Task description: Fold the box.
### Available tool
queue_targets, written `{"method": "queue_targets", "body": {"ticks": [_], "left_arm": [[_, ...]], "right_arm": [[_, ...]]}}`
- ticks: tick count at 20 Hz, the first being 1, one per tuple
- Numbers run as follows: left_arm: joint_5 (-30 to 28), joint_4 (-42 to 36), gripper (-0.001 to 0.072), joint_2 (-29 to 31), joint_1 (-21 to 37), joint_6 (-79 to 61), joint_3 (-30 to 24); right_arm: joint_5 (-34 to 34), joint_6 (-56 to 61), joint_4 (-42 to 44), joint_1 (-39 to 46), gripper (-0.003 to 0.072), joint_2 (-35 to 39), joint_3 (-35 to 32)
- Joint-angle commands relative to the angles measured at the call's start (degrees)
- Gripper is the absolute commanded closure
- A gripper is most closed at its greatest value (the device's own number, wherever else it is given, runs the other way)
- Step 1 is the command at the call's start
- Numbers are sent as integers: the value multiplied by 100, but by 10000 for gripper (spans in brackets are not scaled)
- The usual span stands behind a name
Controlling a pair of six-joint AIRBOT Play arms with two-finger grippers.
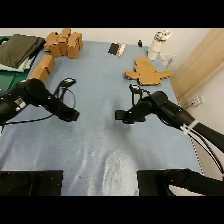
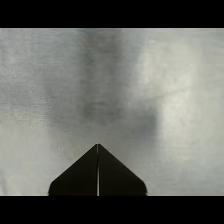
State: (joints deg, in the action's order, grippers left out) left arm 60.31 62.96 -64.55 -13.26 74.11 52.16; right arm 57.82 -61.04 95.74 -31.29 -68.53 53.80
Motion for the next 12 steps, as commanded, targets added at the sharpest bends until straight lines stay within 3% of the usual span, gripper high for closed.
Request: {"method": "queue_targets", "body": {"ticks": [1,12], "left_arm": [[-142,-20,698,-391,-905,791,269],[-289,-20,696,-509,-927,785,348]], "right_arm": [[337,-678,562,118,680,-811,638],[629,-675,588,120,680,-844,634]]}}
